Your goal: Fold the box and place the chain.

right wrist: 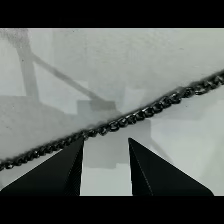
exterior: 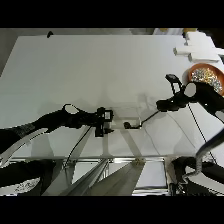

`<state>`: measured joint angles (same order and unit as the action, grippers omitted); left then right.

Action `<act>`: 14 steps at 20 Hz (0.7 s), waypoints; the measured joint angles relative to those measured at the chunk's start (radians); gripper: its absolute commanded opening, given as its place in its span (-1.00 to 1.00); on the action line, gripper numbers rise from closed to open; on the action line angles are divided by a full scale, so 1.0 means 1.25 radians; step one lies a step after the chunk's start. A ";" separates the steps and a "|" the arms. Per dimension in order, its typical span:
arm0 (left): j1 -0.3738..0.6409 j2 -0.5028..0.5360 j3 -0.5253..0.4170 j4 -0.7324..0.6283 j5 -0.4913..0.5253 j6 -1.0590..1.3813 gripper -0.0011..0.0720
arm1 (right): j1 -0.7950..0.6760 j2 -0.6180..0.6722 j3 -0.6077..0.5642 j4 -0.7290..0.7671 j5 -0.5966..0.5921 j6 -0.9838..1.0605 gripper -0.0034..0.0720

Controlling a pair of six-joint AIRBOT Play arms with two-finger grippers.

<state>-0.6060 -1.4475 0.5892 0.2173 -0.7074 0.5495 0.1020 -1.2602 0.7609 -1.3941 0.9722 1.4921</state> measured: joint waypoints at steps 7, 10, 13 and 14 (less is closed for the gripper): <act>0.000 0.000 0.000 0.000 0.000 0.000 -0.42 | 0.028 -0.022 0.000 -0.051 -0.028 0.043 -0.17; 0.000 0.000 0.000 0.000 0.000 0.000 -0.42 | 0.031 -0.025 0.000 -0.062 -0.023 0.058 -0.28; 0.000 0.000 0.000 0.000 0.000 0.000 -0.42 | 0.032 -0.029 -0.002 -0.068 -0.017 0.068 -0.34; 0.000 0.000 0.000 0.000 0.000 0.000 -0.42 | 0.032 -0.031 -0.002 -0.070 -0.016 0.070 -0.44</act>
<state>-0.6060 -1.4475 0.5892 0.2173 -0.7078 0.5495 0.1417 -1.2984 0.7582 -1.4811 0.9527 1.5803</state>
